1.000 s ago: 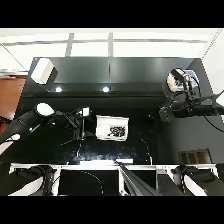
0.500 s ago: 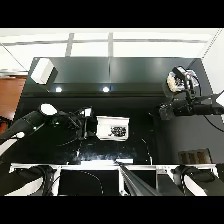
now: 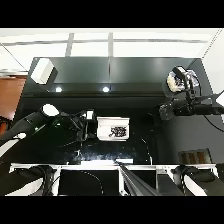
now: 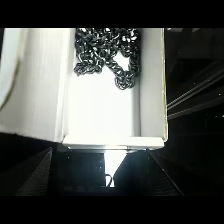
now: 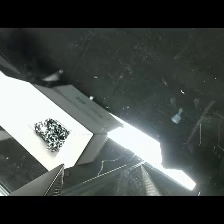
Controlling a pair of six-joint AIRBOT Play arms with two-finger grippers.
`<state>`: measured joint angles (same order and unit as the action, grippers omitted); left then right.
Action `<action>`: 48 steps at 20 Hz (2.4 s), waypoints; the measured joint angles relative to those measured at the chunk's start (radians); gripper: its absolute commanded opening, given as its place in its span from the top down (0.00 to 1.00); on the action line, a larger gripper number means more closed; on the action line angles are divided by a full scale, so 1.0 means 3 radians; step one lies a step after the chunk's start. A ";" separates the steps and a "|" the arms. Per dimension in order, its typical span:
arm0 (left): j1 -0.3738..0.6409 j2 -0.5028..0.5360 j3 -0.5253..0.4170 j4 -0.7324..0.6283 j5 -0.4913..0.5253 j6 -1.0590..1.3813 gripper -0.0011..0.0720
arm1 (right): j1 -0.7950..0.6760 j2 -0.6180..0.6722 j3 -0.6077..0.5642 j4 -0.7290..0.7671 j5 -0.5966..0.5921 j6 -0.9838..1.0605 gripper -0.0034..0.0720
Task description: Fold the box and place the chain.
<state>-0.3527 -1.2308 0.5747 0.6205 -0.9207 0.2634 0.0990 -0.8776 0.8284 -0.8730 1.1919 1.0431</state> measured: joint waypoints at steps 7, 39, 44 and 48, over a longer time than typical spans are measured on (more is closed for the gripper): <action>-0.0095 -0.0008 0.0000 0.0006 0.0066 -0.0122 0.02 | 0.0000 0.0000 0.0000 -0.0001 -0.0003 -0.0001 0.23; -0.0479 -0.0008 0.0000 0.0081 0.0538 -0.0699 0.02 | 0.0000 0.0000 0.0000 0.0000 -0.0067 -0.0004 0.23; -0.0481 -0.0008 0.0000 0.0081 0.0532 -0.0568 0.02 | 0.0001 0.0000 0.0000 0.0000 -0.0080 -0.0004 0.23; -0.0482 -0.0008 0.0000 0.0075 0.0498 -0.0487 0.23 | 0.0008 0.0000 0.0000 0.0000 -0.0097 -0.0005 0.23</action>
<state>-0.4973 -1.2331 0.5747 0.6430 -0.7712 0.1173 0.1013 -0.8776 0.8284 -0.8730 1.1629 1.0416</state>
